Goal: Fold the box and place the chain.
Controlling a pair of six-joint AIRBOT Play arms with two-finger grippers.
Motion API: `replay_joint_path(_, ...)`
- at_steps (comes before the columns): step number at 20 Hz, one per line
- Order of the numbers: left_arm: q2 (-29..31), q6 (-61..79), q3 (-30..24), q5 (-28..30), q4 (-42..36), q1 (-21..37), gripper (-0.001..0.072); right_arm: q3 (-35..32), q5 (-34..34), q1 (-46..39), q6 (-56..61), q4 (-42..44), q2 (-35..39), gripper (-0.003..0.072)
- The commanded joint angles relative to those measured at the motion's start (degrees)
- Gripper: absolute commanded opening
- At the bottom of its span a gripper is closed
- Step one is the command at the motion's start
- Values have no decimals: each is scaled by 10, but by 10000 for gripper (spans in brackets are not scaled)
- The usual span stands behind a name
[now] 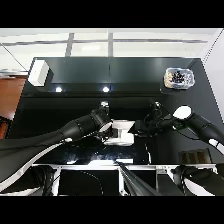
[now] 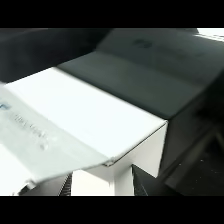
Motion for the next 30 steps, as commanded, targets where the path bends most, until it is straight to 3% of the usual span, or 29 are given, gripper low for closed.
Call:
replay_joint_path(1,0,1,0,2,0,0,27,34,-26,54,119,-104,0,416)
replay_joint_path(11,0,1,0,2,0,0,27,39,-42,122,178,-189,0,415)
replay_joint_path(12,0,1,0,2,0,0,27,39,-47,129,186,-197,0,406)
replay_joint_path(13,0,1,0,1,0,0,27,39,-53,137,189,-202,0,340)
replay_joint_path(17,0,1,0,1,0,0,27,40,-71,173,261,-267,0,338)
replay_joint_path(23,0,1,0,2,0,0,27,84,-49,243,414,-417,-2,331)
replay_joint_path(24,0,1,0,2,0,0,27,94,-38,249,433,-437,-5,259)
replay_joint_path(30,0,1,0,1,0,0,27,139,26,260,478,-462,-48,259)
